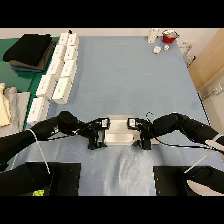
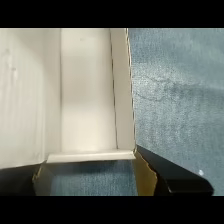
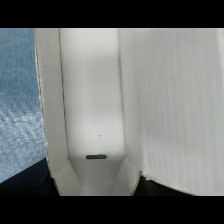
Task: Fold the box.
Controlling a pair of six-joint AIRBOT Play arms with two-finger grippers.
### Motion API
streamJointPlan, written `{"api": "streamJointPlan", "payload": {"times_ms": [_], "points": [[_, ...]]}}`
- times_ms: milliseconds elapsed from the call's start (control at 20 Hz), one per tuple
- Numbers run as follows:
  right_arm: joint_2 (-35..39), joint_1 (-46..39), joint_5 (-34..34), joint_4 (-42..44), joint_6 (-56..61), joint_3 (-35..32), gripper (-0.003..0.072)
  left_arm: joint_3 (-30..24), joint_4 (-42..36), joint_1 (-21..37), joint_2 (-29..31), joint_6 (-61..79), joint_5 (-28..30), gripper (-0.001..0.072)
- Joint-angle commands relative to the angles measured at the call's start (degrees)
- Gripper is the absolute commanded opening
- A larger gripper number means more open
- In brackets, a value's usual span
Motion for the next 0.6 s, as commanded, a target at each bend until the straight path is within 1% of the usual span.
{"api": "streamJointPlan", "payload": {"times_ms": [0,350,550], "points": [[0.0,0.02,0.02,0.04,0.09,0.04,0.0516,-0.15,-0.11,-1.03,-0.24,0.59,1.29,0.0695],[0.0,0.02,0.02,0.04,0.09,0.04,0.0516,-0.15,-0.17,-1.05,-0.24,0.35,1.77,0.0695],[0.0,0.02,0.02,0.02,0.09,0.04,0.0515,-0.24,0.17,-2.84,-0.26,-1.57,5.2,0.0695]]}}
